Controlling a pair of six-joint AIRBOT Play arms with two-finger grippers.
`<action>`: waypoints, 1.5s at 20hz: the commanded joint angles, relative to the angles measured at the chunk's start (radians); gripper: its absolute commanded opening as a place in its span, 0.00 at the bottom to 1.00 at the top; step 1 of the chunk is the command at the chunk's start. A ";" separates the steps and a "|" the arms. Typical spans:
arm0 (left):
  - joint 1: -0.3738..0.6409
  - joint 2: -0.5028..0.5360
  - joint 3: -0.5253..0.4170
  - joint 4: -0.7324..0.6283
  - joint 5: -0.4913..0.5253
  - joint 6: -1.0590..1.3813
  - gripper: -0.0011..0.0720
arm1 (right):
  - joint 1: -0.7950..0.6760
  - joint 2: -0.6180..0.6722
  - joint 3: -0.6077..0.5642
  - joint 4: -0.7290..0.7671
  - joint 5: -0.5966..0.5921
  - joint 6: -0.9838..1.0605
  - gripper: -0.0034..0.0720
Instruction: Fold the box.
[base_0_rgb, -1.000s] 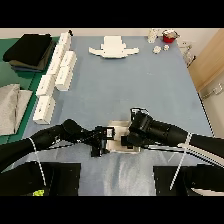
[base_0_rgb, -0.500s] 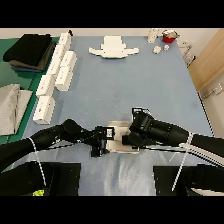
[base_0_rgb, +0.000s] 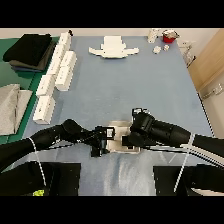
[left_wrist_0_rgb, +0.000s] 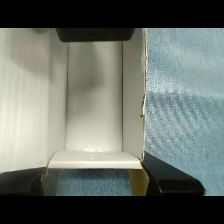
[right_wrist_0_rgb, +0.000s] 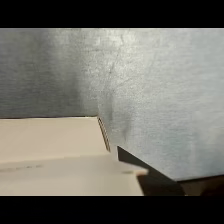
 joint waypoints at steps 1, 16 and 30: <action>0.000 0.000 0.001 0.000 0.000 0.000 0.76 | -0.001 0.063 0.001 0.000 -0.005 -0.001 0.60; 0.000 0.000 0.001 0.000 0.000 0.000 0.76 | -0.684 0.248 -0.106 0.288 0.124 -0.643 0.05; 0.000 0.000 0.001 0.000 0.000 0.000 0.76 | -0.760 -0.201 0.072 1.044 -0.326 -1.632 0.05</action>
